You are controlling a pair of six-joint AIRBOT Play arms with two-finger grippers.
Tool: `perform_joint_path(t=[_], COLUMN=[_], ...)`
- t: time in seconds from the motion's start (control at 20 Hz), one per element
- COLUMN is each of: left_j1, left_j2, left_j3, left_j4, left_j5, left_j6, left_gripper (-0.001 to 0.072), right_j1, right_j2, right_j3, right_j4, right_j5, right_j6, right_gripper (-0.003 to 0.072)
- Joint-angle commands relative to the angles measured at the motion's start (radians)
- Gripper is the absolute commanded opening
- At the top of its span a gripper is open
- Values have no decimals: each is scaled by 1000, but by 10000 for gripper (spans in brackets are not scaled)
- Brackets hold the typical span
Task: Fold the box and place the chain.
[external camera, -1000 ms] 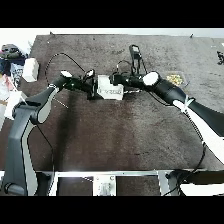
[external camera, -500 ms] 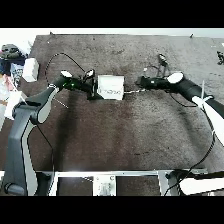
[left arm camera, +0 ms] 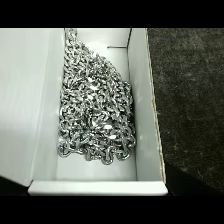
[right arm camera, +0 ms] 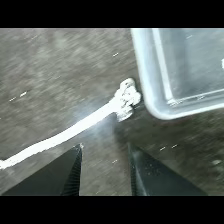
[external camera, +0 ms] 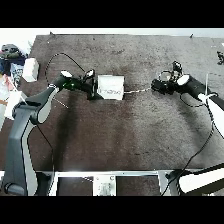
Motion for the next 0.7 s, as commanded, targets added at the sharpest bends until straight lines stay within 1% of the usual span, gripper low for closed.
perform_joint_path(t=[0.0,0.1,0.25,0.3,0.35,0.4,0.45,0.5,0.55,0.65], left_j1=[0,0,0,0,0,0,0,0,0,0], left_j2=[0,0,0,0,0,0,0,0,0,0], left_j3=[0,0,0,0,0,0,0,0,0,0], left_j4=[0,0,0,0,0,0,0,0,0,0], left_j5=[0,0,0,0,0,0,0,0,0,0], left_j6=[0,0,0,0,0,0,0,0,0,0], left_gripper=[348,347,347,348,347,347,347,347,347,347], right_j1=[11,29,39,40,42,44,50,56,64,83], right_j2=[-48,-76,-123,-134,-139,-138,-135,-126,-109,-61], right_j3=[49,77,106,108,107,107,107,107,107,107], right_j4=[-98,-113,-116,-116,-116,-116,-116,-116,-116,-115], right_j5=[-11,-33,-31,-29,-32,-45,-62,-71,-74,-58], right_j6=[75,76,95,94,93,77,32,1,-27,-39], right_gripper=[326,326,324,215,128,103,101,28,15,15])
